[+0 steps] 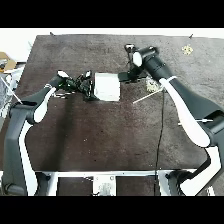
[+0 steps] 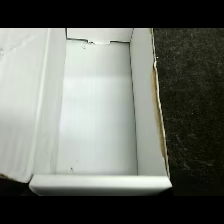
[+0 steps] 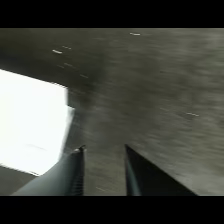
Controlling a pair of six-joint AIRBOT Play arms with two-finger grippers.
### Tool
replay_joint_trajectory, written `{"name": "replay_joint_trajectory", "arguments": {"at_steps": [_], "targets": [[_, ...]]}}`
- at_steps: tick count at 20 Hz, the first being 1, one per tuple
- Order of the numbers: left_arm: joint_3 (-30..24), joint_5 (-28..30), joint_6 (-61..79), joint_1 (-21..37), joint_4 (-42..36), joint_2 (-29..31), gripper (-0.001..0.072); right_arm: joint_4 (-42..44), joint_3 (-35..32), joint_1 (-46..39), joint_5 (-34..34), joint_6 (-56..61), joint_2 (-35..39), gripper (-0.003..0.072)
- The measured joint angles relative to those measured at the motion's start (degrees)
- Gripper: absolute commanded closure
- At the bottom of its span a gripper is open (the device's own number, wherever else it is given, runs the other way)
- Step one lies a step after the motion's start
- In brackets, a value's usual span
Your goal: Fold the box and place the chain.
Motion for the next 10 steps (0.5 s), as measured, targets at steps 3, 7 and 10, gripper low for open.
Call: {"name": "replay_joint_trajectory", "arguments": {"at_steps": [3, 7, 10], "targets": [[0.00, 0.00, 0.00, 0.00, 0.00, 0.00, 0.0294, -0.76, 0.02, -4.83, 0.79, -4.70, 2.73, 0.0430], [0.00, -0.02, 0.00, 0.00, -0.02, 0.00, 0.0294, -0.90, -0.07, -12.63, 1.29, -8.33, 2.29, 0.0431], [0.00, -0.02, -0.02, 0.00, -0.02, 0.00, 0.0294, 0.46, -0.04, -17.38, 1.38, -11.02, -0.26, 0.0431]]}}
